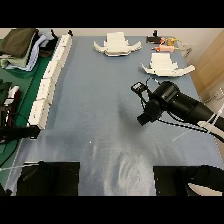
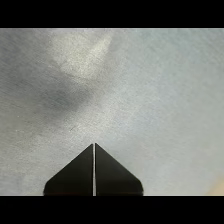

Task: Fold the box.

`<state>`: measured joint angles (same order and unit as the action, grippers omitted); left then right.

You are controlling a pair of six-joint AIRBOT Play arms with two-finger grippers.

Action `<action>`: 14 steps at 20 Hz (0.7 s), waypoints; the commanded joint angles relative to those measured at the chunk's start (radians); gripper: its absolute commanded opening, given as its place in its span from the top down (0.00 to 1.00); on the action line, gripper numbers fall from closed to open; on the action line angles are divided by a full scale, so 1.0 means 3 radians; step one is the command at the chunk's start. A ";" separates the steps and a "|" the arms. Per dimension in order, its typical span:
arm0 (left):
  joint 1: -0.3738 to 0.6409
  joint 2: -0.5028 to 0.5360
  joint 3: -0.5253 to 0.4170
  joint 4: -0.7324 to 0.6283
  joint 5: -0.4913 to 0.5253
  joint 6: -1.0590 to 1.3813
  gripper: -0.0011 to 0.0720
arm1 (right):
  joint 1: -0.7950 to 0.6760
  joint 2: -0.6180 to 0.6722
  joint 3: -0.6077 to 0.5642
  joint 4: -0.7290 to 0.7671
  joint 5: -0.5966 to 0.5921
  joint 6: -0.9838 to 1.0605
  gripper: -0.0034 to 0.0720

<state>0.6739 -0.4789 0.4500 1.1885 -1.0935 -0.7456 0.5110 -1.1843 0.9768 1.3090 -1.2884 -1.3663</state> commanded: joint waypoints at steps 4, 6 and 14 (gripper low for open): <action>-0.0435 0.0437 0.0434 -0.0670 -0.0613 -0.0398 0.40 | -0.0001 -0.0003 0.0003 -0.0001 0.0000 0.0001 0.94; -0.0792 0.0332 0.0631 -0.0844 -0.0580 -0.0412 0.77 | -0.0001 -0.0003 0.0003 0.0000 0.0000 0.0001 0.94; -0.2578 -0.1292 0.1719 -0.0846 -0.0502 -0.0748 0.97 | -0.0001 -0.0003 0.0003 -0.0001 0.0000 0.0001 0.94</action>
